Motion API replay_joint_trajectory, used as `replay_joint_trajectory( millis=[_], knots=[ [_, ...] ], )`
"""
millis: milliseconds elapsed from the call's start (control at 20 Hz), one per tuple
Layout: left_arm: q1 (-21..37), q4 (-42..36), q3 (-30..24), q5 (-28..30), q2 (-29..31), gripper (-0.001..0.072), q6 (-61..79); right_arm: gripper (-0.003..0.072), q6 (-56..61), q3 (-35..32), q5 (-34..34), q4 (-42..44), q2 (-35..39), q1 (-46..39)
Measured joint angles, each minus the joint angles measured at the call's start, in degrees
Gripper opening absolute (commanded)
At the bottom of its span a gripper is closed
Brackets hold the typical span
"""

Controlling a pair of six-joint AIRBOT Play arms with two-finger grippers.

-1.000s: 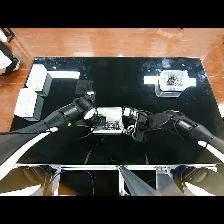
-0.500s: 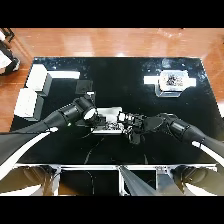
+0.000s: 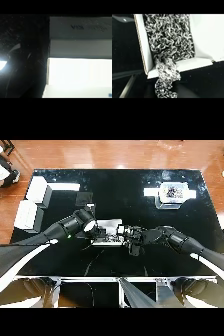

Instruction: Fold the box and place the chain.

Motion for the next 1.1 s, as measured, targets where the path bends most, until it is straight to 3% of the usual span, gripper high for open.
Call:
replay_joint_trajectory(
  millis=[50,150,500,800,1100],
  knots=[
    [0.00,0.00,0.00,0.00,0.00,0.0020,0.02,0.0226,-0.02,0.00,0.09,-0.02,0.00,0.11],
    [0.00,0.00,0.00,0.02,0.00,0.0021,0.02,0.0015,-0.04,0.00,0.39,-0.15,0.00,0.22],
    [0.00,0.00,0.00,0.07,0.00,0.0020,0.00,0.0017,4.46,0.31,0.46,-1.70,1.55,0.02],
    [0.00,0.02,0.00,0.11,0.00,0.0020,0.00,0.0015,14.73,3.48,-3.76,-2.47,13.99,-4.20],
    [0.00,0.02,0.00,0.55,0.00,0.0020,0.00,0.0017,18.05,6.88,-5.20,8.26,19.12,-3.32]
  ],
)
